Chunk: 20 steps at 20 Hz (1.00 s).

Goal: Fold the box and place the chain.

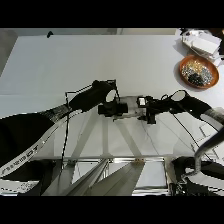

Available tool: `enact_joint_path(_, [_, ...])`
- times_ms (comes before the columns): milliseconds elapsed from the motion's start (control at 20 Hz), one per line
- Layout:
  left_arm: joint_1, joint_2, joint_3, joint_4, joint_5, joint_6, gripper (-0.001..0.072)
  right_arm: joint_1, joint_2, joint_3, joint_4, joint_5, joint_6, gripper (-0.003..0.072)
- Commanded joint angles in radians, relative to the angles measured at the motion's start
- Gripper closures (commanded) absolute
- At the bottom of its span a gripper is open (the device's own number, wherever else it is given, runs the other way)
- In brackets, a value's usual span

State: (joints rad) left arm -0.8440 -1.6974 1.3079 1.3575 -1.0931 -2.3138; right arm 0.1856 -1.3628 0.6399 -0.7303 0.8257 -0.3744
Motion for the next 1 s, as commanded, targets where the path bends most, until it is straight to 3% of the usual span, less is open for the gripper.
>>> enact_joint_path(0, [-0.017,-0.021,0.001,-0.004,0.028,-0.047,0.0403,0.000,0.000,0.000,0.000,0.000,0.000,0.0284])
enact_joint_path(50, [-0.018,-0.021,0.001,0.003,0.028,-0.047,0.0458,0.000,0.000,0.000,0.000,0.000,0.000,0.0284])
enact_joint_path(150, [-0.018,-0.021,0.001,0.006,0.027,-0.056,0.0460,0.000,0.000,0.000,0.000,0.000,0.000,0.0284])
enact_joint_path(250, [-0.018,-0.021,0.001,0.010,0.028,-0.073,0.0576,0.000,0.000,0.000,0.000,0.000,0.000,0.0284])
enact_joint_path(550, [-0.023,-0.021,0.001,0.031,0.023,-0.116,0.0705,0.000,0.000,0.000,0.000,0.000,0.000,0.0284])
enact_joint_path(700, [-0.024,-0.021,0.001,0.031,0.025,-0.129,0.0705,0.000,0.000,0.000,0.000,0.000,0.000,0.0284])
enact_joint_path(750, [-0.024,-0.021,0.001,0.031,0.028,-0.129,0.0678,0.000,0.000,0.000,0.000,0.000,0.000,0.0284])
enact_joint_path(850, [-0.024,-0.021,0.001,0.031,0.033,-0.130,0.0487,0.000,0.000,0.000,0.000,0.000,0.000,0.0284])
enact_joint_path(950, [-0.024,-0.021,0.001,0.031,0.043,-0.130,0.0486,0.000,0.000,0.000,0.000,0.000,0.000,0.0284])
